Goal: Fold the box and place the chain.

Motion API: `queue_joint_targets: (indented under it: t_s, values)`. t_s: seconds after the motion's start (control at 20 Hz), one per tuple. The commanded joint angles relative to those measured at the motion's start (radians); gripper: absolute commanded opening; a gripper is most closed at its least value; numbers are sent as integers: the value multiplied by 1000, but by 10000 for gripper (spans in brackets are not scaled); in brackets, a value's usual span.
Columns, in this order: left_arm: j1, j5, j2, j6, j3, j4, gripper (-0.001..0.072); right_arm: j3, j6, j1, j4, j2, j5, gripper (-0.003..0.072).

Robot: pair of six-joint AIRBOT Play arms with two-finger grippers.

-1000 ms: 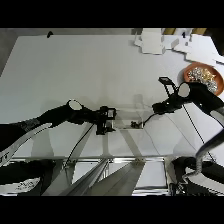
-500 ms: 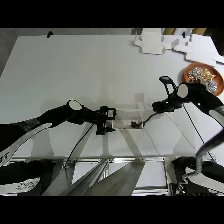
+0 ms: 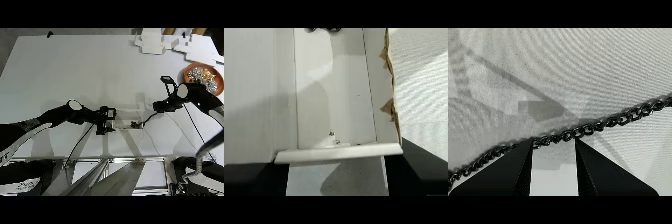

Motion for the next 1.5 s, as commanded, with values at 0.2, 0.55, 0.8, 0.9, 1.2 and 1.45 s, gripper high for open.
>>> queue_joint_targets:
  t_s: [0.2, 0.55, 0.8, 0.9, 1.2, 1.45]
  values:
    - [0, 0, 1, 0, 0, 0, 150, 0, 35, -1, -43, -1, 4, 273]
    - [0, 0, 1, 0, 0, 0, 150, -1, 43, -1, -45, -26, 3, 259]
    - [0, 0, 1, 0, 0, 0, 150, -1, 34, 0, -45, -42, 3, 152]
    - [1, 0, 1, 0, 0, 0, 150, -1, 16, 0, -45, -41, 7, 38]
    - [0, 0, 1, 0, 0, 0, 150, -1, -34, 0, -45, 102, 43, 23]
    - [0, 0, 1, 0, 0, 0, 150, -1, -79, 0, -29, 330, 124, 23]
